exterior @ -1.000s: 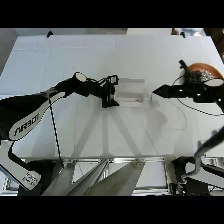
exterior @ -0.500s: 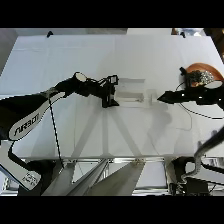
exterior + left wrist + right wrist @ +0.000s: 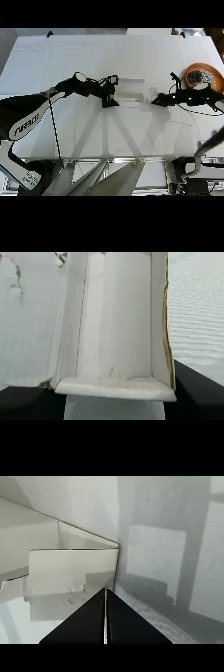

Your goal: Fold the box and place the chain.

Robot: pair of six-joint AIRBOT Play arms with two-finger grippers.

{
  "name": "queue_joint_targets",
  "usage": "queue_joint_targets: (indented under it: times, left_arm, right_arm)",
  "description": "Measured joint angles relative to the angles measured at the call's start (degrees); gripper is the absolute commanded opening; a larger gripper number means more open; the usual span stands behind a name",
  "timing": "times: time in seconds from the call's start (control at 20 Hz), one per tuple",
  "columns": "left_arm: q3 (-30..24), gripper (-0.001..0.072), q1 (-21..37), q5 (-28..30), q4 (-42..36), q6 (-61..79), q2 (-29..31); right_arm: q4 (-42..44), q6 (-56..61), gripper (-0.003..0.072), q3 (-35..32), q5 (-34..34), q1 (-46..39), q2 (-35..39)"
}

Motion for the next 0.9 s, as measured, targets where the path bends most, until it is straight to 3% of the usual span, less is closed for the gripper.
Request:
queue_joint_targets:
  times: [0.9]
  left_arm:
    - [0.0,0.0157,0.0,0.0,0.02,0.0,0.0]
  right_arm:
    - [-1.46,0.37,0.0,-0.04,-0.28,0.09,-0.2]
